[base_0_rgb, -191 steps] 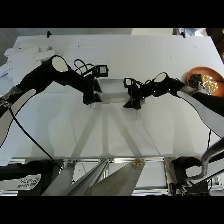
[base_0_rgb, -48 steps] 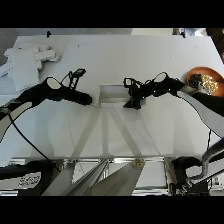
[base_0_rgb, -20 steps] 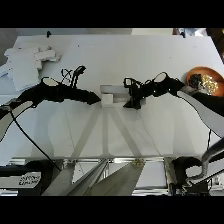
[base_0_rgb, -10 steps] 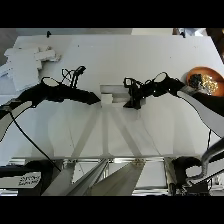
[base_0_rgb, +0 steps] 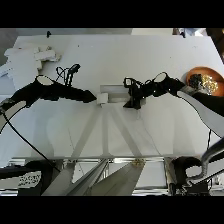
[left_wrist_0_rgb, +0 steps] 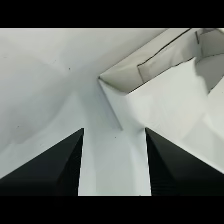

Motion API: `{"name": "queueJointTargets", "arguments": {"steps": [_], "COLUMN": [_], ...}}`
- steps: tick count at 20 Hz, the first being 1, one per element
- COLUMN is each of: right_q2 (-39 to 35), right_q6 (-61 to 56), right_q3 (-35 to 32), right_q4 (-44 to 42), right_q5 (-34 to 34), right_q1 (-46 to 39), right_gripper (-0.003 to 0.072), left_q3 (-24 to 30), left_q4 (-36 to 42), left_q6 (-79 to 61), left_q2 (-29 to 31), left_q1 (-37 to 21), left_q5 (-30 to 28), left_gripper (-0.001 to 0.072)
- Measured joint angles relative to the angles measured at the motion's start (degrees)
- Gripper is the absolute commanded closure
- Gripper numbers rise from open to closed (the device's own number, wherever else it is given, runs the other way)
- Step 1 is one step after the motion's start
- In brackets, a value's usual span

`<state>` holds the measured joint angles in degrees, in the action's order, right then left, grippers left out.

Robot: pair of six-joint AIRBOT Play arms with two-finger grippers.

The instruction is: Fold the box and place the chain.

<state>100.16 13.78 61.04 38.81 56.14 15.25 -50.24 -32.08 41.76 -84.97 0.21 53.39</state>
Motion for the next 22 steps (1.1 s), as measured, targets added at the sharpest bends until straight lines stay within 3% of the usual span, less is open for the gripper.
{"name": "queueJointTargets", "arguments": {"steps": [3,5,18,22], "right_q2": [0.00,0.00,0.00,0.00], "right_q6": [0.00,0.00,0.02,0.02], "right_q3": [0.00,0.00,0.00,0.00], "right_q4": [0.00,0.00,0.00,0.00], "right_q5": [0.00,0.00,0.00,0.00], "right_q1": [0.00,0.00,0.00,0.00], "right_gripper": [0.0288,0.0288,0.0288,0.0288], "left_q3": [0.00,0.00,0.00,0.00], "left_q4": [3.10,4.22,4.28,8.46], "left_q6": [-3.13,-4.33,-5.60,-5.40], "left_q2": [0.07,0.02,-1.01,-1.03], "left_q1": [-0.02,-0.04,2.29,3.61], "left_q5": [0.63,0.72,-0.52,-1.33], "left_gripper": [0.0256,0.0186,0.0168,0.0170]}}
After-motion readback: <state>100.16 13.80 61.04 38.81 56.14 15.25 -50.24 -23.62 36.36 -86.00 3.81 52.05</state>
